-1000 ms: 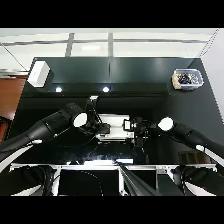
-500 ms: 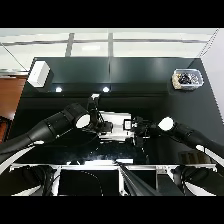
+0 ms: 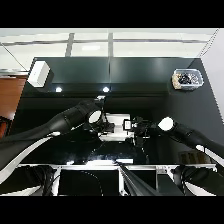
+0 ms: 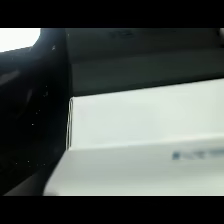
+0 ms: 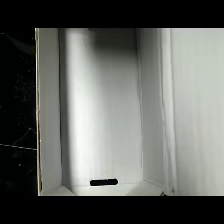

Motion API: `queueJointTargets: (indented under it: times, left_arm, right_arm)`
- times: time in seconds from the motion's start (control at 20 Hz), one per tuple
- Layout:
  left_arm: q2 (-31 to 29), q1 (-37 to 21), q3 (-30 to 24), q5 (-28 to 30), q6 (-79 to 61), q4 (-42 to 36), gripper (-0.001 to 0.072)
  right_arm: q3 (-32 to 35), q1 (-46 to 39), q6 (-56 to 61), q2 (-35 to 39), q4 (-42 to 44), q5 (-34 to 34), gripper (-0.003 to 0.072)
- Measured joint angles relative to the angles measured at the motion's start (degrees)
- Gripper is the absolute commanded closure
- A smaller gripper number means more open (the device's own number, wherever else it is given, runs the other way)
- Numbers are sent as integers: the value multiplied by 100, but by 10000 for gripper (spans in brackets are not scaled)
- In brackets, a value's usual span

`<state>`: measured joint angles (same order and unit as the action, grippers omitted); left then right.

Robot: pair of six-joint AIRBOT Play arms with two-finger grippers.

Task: Fold the box and place the chain.

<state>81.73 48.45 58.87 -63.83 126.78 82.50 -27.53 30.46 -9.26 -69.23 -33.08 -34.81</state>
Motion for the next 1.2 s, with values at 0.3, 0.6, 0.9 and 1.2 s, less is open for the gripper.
queueJointTargets:
  times: [0.3, 0.6, 0.9, 1.2]
  left_arm:
    - [264, 0, 243, -415, 289, 61, 378]
    - [306, 2, 278, -466, 369, 81, 379]
    - [313, 0, 278, -485, 402, 125, 622]
    - [313, -2, 278, -461, 391, 101, 641]
  right_arm:
    - [0, 0, -2, 0, 4, -4, 513]
    - [0, 0, 0, 0, 7, -4, 513]
    - [0, 0, 17, 0, 13, -4, 513]
    - [0, 0, 9, 0, 0, -13, 513]
